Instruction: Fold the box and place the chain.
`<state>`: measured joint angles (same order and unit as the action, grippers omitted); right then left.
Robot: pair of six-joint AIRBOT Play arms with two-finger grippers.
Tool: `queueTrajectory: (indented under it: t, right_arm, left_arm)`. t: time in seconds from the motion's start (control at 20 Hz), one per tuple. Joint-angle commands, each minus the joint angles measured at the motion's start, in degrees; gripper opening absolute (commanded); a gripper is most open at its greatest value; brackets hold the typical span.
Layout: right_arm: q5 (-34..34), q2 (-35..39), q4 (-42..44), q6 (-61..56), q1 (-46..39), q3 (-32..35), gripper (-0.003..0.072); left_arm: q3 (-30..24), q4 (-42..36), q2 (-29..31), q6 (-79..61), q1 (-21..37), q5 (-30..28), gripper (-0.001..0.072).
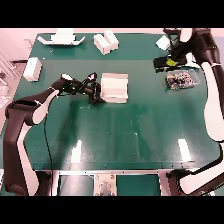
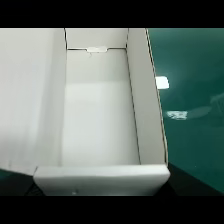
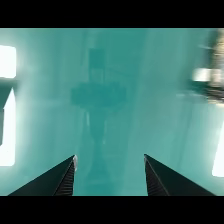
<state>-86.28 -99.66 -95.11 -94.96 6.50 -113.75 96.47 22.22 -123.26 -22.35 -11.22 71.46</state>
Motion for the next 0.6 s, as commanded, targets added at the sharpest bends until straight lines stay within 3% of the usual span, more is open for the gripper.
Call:
queueTrajectory:
  t: [0.0, 0.2, 0.55]
  right_arm:
    - [7.8, 0.5, -0.5, 5.7, -6.1, 4.3, 0.0500]
    - [19.9, 0.5, 0.0, 16.7, -10.8, 7.8, 0.0499]
    - [30.8, 0.3, 8.1, 39.0, -17.1, 16.3, 0.0492]
  left_arm:
    - [0.0, 0.0, 0.0, 0.0, 0.0, 0.0, 0.0398]
    - [0.0, 0.0, 0.0, 0.0, 0.0, 0.0, 0.0398]
    - [0.0, 0.0, 0.0, 0.0, 0.0, 0.0, 0.0398]
